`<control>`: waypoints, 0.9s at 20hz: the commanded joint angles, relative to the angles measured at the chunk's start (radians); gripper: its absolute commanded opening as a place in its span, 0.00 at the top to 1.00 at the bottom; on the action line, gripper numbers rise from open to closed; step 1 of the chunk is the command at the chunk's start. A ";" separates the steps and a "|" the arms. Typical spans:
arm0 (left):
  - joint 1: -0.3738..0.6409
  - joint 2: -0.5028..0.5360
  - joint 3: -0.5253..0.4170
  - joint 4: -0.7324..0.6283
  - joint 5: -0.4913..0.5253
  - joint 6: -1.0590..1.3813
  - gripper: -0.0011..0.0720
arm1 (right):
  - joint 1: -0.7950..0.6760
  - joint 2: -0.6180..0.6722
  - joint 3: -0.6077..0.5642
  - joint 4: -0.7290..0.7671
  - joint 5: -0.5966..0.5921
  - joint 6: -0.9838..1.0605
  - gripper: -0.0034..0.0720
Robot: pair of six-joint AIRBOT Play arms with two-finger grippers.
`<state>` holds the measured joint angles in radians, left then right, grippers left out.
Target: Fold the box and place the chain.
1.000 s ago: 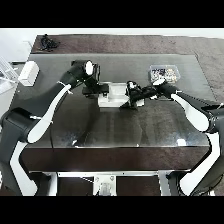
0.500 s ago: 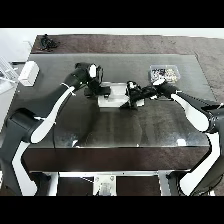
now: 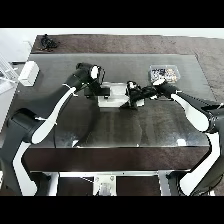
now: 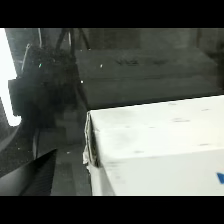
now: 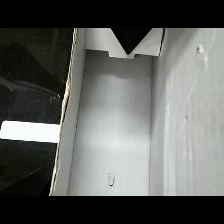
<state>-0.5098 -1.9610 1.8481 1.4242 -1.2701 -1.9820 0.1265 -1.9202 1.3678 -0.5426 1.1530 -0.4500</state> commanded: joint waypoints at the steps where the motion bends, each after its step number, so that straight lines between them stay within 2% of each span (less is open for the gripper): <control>1: 0.000 -0.043 0.071 0.006 -0.085 0.000 0.09 | 0.001 0.001 0.000 0.000 0.000 0.000 0.20; 3: -0.003 -0.084 0.148 0.010 -0.148 -0.001 0.09 | 0.001 0.001 0.000 0.000 0.000 0.000 0.20; 5: -0.004 -0.099 0.176 0.014 -0.163 -0.002 0.09 | 0.001 0.001 0.000 0.000 0.000 0.000 0.20; 16: 0.000 -0.122 0.188 0.008 -0.180 -0.018 0.09 | 0.001 0.001 0.000 0.000 0.000 0.000 0.20; 18: 0.000 -0.122 0.192 0.008 -0.180 -0.018 0.47 | 0.001 0.001 0.000 0.000 0.000 0.000 0.20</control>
<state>-0.5114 -2.0815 2.0327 1.4330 -1.4483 -1.9995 0.1265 -1.9202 1.3678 -0.5423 1.1530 -0.4500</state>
